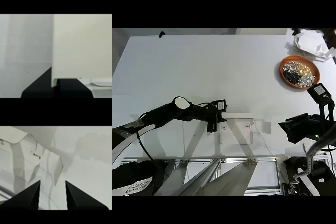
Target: Fold the box and place the chain.
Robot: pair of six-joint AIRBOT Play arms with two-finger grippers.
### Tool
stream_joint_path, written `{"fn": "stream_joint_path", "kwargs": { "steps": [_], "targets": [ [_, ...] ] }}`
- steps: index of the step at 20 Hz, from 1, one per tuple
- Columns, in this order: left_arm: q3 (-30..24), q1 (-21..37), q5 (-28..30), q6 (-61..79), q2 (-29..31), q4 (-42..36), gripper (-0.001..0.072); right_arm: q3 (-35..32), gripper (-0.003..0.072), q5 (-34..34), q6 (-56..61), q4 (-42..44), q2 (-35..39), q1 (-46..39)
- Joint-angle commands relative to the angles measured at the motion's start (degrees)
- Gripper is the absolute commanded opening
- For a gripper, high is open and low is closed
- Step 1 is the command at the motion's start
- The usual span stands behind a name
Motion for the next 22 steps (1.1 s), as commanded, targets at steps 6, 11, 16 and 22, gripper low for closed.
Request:
{"fn": "stream_joint_path", "kwargs": {
  "steps": [6, 11, 16, 22],
  "targets": [
    [5.2, 0.9, -1.9, 1.6, -5.8, 0.5, 0.0003, 0.0, 0.0347, -0.6, -0.8, -1.0, 0.0, 0.0],
    [5.2, 0.8, -1.9, 1.9, -8.9, 0.4, 0.0003, 0.0, 0.0347, -1.7, -0.9, -1.0, 0.0, 0.0],
    [5.2, 0.8, -1.8, 2.1, -9.2, 0.4, 0.0003, 0.0, 0.0347, -2.0, -1.0, -1.0, 0.0, 0.0],
    [5.2, 0.8, -1.8, 2.1, -9.2, 0.4, 0.0004, 0.0, 0.0347, -2.0, -1.2, -1.0, 0.0, 0.0]
  ]
}}
